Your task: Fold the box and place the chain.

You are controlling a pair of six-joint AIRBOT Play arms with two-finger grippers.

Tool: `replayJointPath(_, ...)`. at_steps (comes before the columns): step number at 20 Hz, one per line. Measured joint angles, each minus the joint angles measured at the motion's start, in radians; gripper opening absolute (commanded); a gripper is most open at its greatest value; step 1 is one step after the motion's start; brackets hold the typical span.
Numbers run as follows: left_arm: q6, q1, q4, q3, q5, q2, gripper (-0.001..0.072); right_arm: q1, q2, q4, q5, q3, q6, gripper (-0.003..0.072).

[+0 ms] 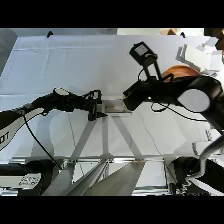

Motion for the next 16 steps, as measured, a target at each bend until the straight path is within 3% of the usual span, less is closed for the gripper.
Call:
replayJointPath(8, 0.000, 0.000, 0.000, 0.000, 0.000, 0.000, 0.0392, 0.000, -0.158, 0.002, -0.032, 0.000, 0.005, 0.0011)
replayJointPath(16, 0.000, 0.000, 0.000, 0.000, 0.000, 0.000, 0.0392, -0.001, -0.188, -0.059, -0.009, 0.000, 0.055, 0.0010)
